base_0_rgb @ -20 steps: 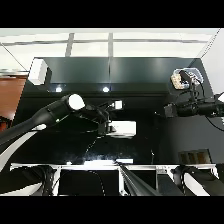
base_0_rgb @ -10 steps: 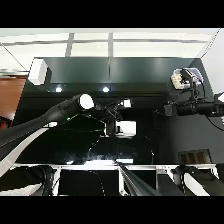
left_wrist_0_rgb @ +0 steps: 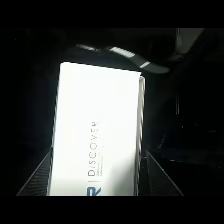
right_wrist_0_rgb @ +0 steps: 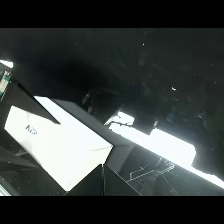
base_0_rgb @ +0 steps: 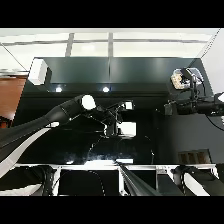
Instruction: Fold the box and place the chain.
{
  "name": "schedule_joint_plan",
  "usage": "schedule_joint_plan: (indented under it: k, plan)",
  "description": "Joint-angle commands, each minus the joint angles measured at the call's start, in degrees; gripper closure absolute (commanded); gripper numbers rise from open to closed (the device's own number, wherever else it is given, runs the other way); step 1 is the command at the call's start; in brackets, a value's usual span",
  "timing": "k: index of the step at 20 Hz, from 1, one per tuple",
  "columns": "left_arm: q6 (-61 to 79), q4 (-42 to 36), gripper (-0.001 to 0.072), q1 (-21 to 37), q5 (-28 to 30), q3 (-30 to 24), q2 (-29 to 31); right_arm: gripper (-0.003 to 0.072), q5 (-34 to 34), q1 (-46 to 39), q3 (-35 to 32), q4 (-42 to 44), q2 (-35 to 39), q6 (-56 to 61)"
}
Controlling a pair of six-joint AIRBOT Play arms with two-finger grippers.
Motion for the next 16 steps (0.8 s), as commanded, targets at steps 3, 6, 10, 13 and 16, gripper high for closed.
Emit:
schedule_joint_plan:
  k: [3,6,10,13,16]
  plan:
    - [0.00,3.13,-0.0003,-1.75,-0.39,0.09,-0.02,0.0673,-0.46,0.00,0.00,0.02,0.04,-0.11]
    - [0.00,8.24,-0.0005,-3.74,-0.20,0.09,-0.02,0.0673,-0.50,0.00,-0.02,-0.37,0.02,-0.11]
    - [0.00,10.60,-0.0005,-5.05,2.67,0.07,-0.11,0.0673,-0.48,0.00,-0.02,-1.01,0.04,-0.09]
    - [0.57,10.88,-0.0005,-5.95,5.20,0.07,-1.33,0.0673,-0.59,-0.02,-0.02,-1.01,0.04,-0.09]
    - [1.01,15.17,0.0005,-7.98,7.02,0.07,-2.38,0.0673,-1.33,-0.02,-0.02,-1.01,0.04,-0.07]
